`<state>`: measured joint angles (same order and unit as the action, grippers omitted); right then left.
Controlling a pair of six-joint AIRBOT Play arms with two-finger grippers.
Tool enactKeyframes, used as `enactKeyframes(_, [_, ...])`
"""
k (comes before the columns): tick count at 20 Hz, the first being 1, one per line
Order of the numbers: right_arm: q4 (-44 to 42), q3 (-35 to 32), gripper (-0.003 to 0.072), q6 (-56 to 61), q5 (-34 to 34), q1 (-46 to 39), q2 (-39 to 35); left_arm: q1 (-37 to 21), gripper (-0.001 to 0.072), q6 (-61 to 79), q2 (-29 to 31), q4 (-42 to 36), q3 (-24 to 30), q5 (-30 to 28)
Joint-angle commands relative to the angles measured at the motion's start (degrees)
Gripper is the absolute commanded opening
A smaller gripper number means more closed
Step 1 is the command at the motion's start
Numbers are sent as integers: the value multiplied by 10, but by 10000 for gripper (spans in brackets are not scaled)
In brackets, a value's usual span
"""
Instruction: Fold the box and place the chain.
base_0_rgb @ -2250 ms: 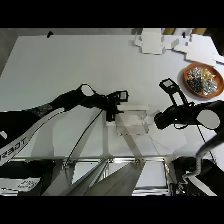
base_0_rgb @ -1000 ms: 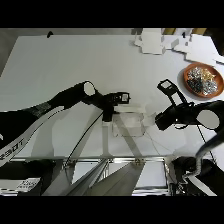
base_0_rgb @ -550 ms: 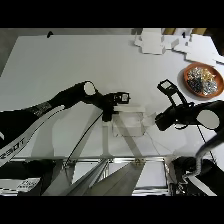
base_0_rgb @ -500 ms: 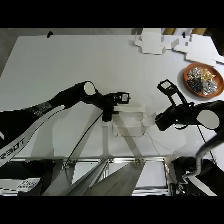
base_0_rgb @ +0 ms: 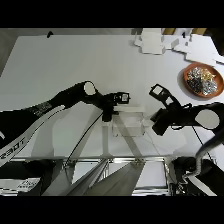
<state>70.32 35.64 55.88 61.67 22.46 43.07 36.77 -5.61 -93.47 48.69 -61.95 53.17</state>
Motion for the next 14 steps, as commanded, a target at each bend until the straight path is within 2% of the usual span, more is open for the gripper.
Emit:
enactKeyframes(1, [-42,-6,14,-114,32,0,0,0,12,0,0,0,0,0])
enactKeyframes(2, [-42,-9,14,-128,43,0,0,0,12,0,0,0,0,0])
enactKeyframes(3, [-52,-21,15,-142,22,0,-2,0,12,0,0,0,0,0])
enactKeyframes(6, [-46,-72,154,-256,-54,48,-21,0,12,0,0,0,0,0])
enactKeyframes(7, [-44,-78,255,-281,-56,74,-23,0,12,0,0,0,0,0])
enactKeyframes(9, [-26,-87,395,-304,-85,104,-27,0,12,0,0,0,0,0])
enactKeyframes(10, [-22,-96,541,-313,-127,105,-30,0,12,0,0,0,0,0])
enactKeyframes(11, [-15,-105,632,-320,-171,107,-32,0,12,0,0,0,0,0])
enactKeyframes(14, [19,-132,640,-320,-193,131,-43,0,12,0,0,0,0,0])
